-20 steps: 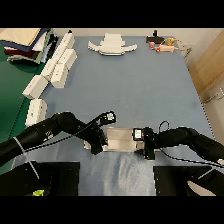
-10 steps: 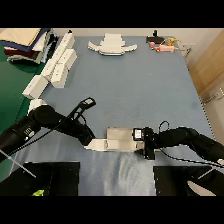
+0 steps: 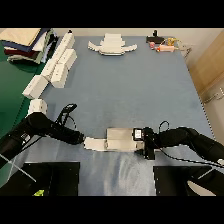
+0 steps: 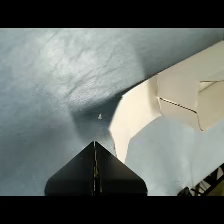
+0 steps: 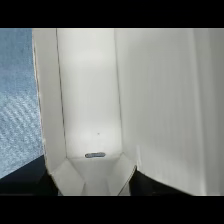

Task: Fold the box.

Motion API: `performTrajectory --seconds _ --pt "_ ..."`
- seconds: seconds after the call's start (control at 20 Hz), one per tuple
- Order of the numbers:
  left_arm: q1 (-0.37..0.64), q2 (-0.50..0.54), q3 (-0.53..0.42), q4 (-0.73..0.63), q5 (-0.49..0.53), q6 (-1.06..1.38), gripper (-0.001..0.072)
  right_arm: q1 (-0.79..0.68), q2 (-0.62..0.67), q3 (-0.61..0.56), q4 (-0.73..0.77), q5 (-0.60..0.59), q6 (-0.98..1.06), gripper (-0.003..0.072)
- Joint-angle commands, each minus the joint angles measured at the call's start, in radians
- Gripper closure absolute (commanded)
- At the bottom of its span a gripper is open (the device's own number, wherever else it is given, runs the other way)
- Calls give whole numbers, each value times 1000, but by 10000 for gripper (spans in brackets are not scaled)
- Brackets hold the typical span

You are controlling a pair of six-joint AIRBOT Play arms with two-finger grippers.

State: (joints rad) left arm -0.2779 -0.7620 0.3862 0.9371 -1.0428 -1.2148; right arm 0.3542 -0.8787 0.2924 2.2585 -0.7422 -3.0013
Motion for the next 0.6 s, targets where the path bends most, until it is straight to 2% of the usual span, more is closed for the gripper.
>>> performTrajectory --seconds 0.0,0.25,0.35,0.55 --pt "18 2 -28 2 6 -63 697 1 1 0 0 0 1 225" --pt "5 1 -36 -51 -7 -65 697 0 1 0 0 0 0 225" --pt "-40 -7 -41 -95 -1 -65 697 0 1 0 0 0 1 225" --pt "-193 -58 -41 -161 10 -66 697 0 1 0 0 0 0 225"
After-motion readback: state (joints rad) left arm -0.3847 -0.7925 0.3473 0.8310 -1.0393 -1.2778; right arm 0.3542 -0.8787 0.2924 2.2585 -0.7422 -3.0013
